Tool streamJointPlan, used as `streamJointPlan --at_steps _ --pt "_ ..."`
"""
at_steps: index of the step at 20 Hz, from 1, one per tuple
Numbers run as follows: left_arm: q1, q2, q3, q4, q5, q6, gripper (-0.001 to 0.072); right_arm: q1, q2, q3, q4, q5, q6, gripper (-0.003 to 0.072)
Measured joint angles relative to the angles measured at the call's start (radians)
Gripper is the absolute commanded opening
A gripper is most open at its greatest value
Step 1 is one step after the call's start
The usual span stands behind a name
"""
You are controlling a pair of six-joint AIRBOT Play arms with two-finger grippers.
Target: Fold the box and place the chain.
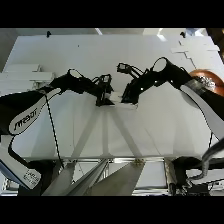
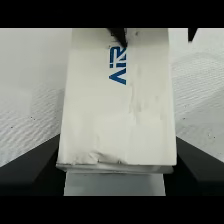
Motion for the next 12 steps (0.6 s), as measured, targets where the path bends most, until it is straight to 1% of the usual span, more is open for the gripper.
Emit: streamJointPlan --at_steps 1,2,3,4,10,12 --pt "0.000 0.000 0.000 -0.002 0.007 -0.001 0.0297 0.000 0.015 0.000 0.002 -0.015 0.002 0.0334" --pt "0.000 0.000 0.000 -0.002 0.007 -0.001 0.0297 0.000 0.032 0.001 0.010 -0.028 0.005 0.0278" --pt "0.000 0.000 0.000 -0.002 0.006 -0.001 0.0297 0.000 0.048 0.001 0.010 -0.044 0.014 0.0154" --pt "0.000 0.000 0.000 -0.002 0.006 -0.001 0.0297 -0.001 0.066 0.001 0.010 -0.053 0.029 0.0010" --pt "0.000 0.000 0.000 -0.001 0.005 0.000 0.0297 -0.043 0.163 -0.002 0.036 -0.071 0.175 0.0014" --pt "0.000 0.000 0.000 -0.001 0.004 0.000 0.0297 -0.071 0.179 -0.016 0.101 -0.070 0.241 0.0013"
